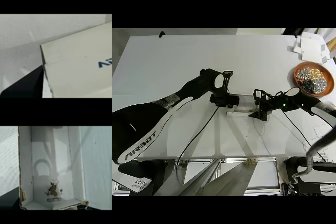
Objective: Fold the box and place the chain.
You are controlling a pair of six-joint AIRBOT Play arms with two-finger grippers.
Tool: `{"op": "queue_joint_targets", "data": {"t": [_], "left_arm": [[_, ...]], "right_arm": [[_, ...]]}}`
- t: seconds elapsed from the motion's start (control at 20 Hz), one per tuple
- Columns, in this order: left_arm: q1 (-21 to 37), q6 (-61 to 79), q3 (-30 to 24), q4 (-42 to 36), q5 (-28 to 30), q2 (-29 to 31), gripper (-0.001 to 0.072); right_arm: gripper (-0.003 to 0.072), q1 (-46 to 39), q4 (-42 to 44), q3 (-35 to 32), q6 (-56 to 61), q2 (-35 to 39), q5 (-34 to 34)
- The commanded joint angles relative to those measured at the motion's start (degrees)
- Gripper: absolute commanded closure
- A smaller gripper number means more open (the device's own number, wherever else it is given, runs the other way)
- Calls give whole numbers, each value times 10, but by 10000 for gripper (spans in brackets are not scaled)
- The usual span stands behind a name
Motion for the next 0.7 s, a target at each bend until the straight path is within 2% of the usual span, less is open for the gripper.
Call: {"op": "queue_joint_targets", "data": {"t": [0.0,0.15,0.2,0.65], "left_arm": [[-12,-49,16,32,-33,-19,418],[-13,-74,16,49,-50,-19,563],[-14,-76,16,49,-49,-19,580],[-21,-110,16,51,-26,-26,576]], "right_arm": [[127,0,0,0,0,0,0],[127,0,0,0,0,0,0],[127,0,0,0,0,0,0],[127,0,0,0,0,0,0]]}}
